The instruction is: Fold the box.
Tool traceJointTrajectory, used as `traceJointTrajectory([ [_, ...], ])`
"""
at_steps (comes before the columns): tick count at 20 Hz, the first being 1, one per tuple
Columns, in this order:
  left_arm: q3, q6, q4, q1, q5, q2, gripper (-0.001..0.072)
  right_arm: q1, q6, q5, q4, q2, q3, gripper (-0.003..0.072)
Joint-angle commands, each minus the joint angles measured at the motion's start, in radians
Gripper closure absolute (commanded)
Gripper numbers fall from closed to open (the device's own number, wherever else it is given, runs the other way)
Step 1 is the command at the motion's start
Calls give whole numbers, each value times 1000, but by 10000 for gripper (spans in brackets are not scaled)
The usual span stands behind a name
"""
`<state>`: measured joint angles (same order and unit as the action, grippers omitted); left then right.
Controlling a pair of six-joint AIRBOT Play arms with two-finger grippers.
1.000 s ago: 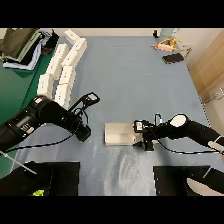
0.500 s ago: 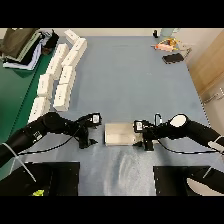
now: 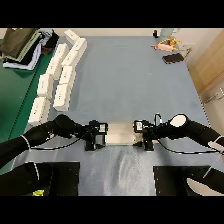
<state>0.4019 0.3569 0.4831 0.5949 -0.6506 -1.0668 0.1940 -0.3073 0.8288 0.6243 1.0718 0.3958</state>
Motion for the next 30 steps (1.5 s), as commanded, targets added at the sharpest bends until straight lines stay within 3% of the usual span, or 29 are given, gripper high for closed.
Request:
traceJointTrajectory([
  [1, -1, 27, -80, 18, 23, -19, 7, 0, 0, 1, 0, -1, 0, 163],
  [13, 2, -3, -142, 42, 51, -41, 8, 1, 0, 1, 0, -1, 0, 163],
  [17, 3, -69, -129, 84, 150, -43, 8, 1, 0, 0, 0, -1, 0, 163],
  [21, 5, -136, -55, 104, 152, -45, 7, 1, 0, 0, 0, -1, 0, 163],
  [30, 11, -130, -49, 104, 119, -50, 11, 1, 0, 0, 0, -1, 0, 163],
])
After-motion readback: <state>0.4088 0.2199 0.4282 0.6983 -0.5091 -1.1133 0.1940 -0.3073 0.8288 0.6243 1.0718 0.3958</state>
